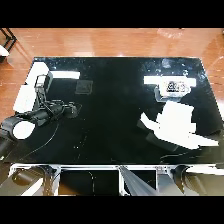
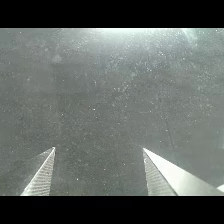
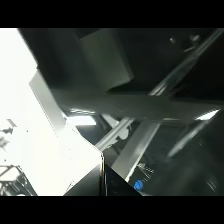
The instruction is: Fold the box and place the chain.
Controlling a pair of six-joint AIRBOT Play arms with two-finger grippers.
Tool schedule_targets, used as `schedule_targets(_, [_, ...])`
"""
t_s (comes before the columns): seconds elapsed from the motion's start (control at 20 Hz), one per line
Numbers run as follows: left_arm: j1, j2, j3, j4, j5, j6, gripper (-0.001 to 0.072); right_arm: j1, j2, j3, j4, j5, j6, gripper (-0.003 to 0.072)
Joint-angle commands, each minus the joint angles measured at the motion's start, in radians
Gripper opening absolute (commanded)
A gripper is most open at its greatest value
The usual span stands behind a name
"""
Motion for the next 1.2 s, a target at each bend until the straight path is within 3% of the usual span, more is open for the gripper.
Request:
schedule_targets(0.0, [0.0,-0.001,0.0,0.0,0.0,0.0,0.0641,0.095,0.039,-0.039,0.075,-0.001,-0.021,0.0018])
schedule_targets(0.3, [-0.002,-0.001,0.0,-0.052,-0.011,0.001,0.064,0.341,0.188,-0.19,0.166,-0.034,-0.017,0.0018])
schedule_targets(0.45, [-0.003,-0.008,0.0,-0.091,-0.051,0.0,0.064,0.496,0.319,-0.293,0.272,-0.137,-0.008,0.0018])
schedule_targets(0.6, [0.038,-0.074,0.0,-0.269,-0.135,0.018,0.064,0.725,0.503,-0.385,0.341,-0.268,-0.004,0.0018])
schedule_targets(0.8, [0.142,-0.188,0.0,-0.605,-0.224,0.348,0.064,0.98,0.697,-0.473,0.338,-0.532,-0.002,0.0018])
schedule_targets(1.0, [0.241,-0.341,0.0,-0.907,-0.472,0.779,0.064,1.165,0.72,-0.528,0.34,-0.648,0.0,0.0018])
schedule_targets(1.15, [0.243,-0.444,0.0,-0.921,-0.465,0.894,0.064,1.266,0.72,-0.533,0.342,-0.711,0.032,0.0018])
